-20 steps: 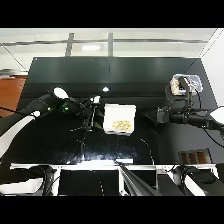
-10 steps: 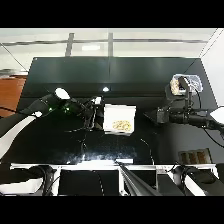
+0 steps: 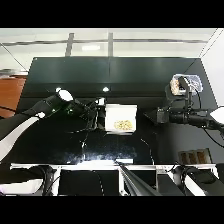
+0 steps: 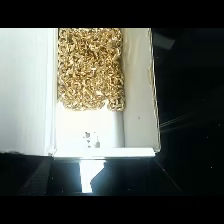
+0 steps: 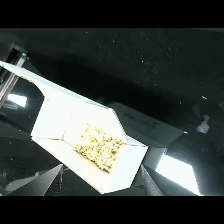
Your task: Fold the box and place the chain.
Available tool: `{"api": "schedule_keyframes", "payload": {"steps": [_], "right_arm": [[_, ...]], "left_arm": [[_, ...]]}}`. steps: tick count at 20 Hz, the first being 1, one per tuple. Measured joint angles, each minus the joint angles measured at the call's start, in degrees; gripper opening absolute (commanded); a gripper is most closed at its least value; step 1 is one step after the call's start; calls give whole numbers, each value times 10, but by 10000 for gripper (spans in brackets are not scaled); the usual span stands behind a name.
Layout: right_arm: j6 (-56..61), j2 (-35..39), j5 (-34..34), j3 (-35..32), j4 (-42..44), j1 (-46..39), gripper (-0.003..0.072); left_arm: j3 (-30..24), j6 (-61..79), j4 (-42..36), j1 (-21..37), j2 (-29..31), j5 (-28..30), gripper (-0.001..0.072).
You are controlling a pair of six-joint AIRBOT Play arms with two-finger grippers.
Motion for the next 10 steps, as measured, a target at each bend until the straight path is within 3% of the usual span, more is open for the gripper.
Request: {"api": "schedule_keyframes", "payload": {"steps": [7, 9, 10], "right_arm": [[0, 0, -2, 0, 0, 0, 569], [0, 0, -4, 0, 0, 0, 569], [0, 0, -4, 0, 0, 0, 569]], "left_arm": [[0, -2, -2, 0, -1, 10, 698], [0, -4, -4, -2, -1, 13, 648], [0, -6, -5, -2, -1, 14, 553]]}}
